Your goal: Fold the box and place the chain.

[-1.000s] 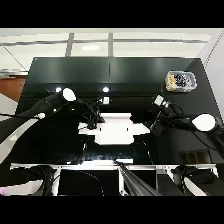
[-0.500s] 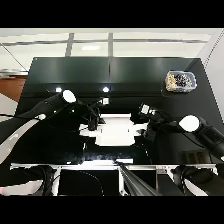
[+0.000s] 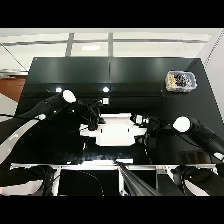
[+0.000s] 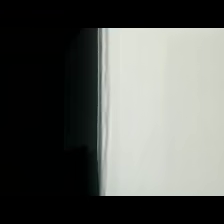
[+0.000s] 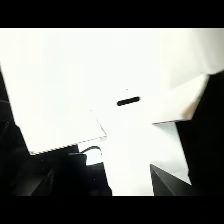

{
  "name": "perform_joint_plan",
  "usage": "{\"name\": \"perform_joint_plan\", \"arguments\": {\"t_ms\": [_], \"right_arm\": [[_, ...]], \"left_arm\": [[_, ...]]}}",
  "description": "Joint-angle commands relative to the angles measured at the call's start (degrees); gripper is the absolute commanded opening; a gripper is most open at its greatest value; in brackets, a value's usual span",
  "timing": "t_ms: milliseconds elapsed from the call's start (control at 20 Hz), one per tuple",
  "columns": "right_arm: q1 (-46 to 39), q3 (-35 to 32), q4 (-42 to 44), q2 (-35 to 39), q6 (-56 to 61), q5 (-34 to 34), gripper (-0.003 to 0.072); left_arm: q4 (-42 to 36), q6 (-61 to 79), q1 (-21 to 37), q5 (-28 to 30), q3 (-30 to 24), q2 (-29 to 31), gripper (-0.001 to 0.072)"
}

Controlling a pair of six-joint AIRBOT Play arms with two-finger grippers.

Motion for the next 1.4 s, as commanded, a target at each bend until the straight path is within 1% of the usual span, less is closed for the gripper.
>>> {"name": "perform_joint_plan", "arguments": {"t_ms": [0, 200, 500, 700, 800, 1000, 1100, 1200, 1350], "right_arm": [[2.4, -1.2, -0.9, -0.3, -2.4, -1.0, 0.0697], [6.6, -1.2, 0.1, -0.4, -2.4, -7.2, 0.0697], [12.0, -1.2, 0.3, -0.4, -2.3, -9.0, 0.0697], [13.6, -1.1, 3.3, -0.4, -1.1, -12.3, 0.0697], [13.6, -0.8, 2.6, -0.4, 4.4, -12.3, 0.0697], [13.6, 1.5, 0.2, 0.1, 12.6, -8.7, 0.0696], [13.4, 3.4, -2.8, 0.9, 16.1, -8.8, 0.0697], [12.1, 4.2, -5.0, 1.2, 17.6, -9.0, 0.0696], [11.3, 4.2, -5.2, 1.1, 17.2, -10.2, 0.0697]], "left_arm": [[0.0, 0.0, 0.0, 0.0, 0.0, 0.0, 0.0030], [0.0, 0.0, 0.0, 0.0, 0.0, 0.0, 0.0030], [0.0, 0.0, 0.0, 0.0, 0.0, 0.0, 0.0031], [0.0, 0.0, 0.0, 0.0, 0.0, 0.0, 0.0031], [0.0, 0.0, 0.0, 0.0, 0.0, 0.0, 0.0031], [0.0, 0.0, 0.0, 0.0, 0.0, 0.0, 0.0031], [0.0, 0.0, 0.0, 0.0, 0.0, 0.0, 0.0031], [0.0, 0.0, 0.0, 0.0, 0.0, 0.0, 0.0031], [0.0, 0.0, 0.0, -0.1, 0.0, 0.0, 0.0031]]}}
